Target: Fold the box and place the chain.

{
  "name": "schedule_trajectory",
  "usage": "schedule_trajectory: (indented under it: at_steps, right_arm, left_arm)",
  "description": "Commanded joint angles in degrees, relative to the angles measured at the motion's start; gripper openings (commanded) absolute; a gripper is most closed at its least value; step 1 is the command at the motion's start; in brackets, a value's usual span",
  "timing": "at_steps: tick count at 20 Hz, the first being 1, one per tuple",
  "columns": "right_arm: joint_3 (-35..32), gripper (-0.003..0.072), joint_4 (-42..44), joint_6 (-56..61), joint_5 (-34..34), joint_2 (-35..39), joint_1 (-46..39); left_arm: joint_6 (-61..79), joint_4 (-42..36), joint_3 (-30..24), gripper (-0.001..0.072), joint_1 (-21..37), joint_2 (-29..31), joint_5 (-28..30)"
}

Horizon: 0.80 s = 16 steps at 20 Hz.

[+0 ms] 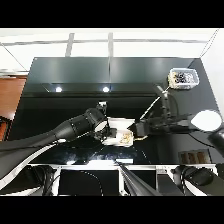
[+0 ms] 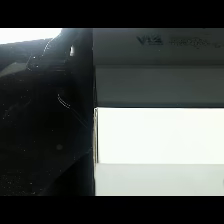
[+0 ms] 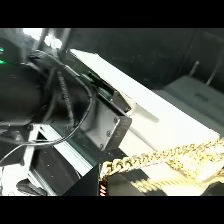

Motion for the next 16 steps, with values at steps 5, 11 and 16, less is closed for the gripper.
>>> schedule_trajectory:
  at_steps: [5,11,16]
  right_arm:
    - [-0.8,0.0014,1.2,-1.5,-4.4,-7.8,2.4]
    - [0.8,0.0411,0.1,-3.4,5.3,-6.8,-5.0]
    - [1.2,0.0409,-21.7,0.9,-1.7,-5.5,-26.3]
  left_arm:
    - [0.0,0.0,0.0,0.0030,0.0,0.0,-0.1]
    - [0.0,0.0,0.0,0.0030,0.0,0.0,-0.2]
    - [0.0,0.0,0.0,0.0030,0.0,0.0,-0.1]
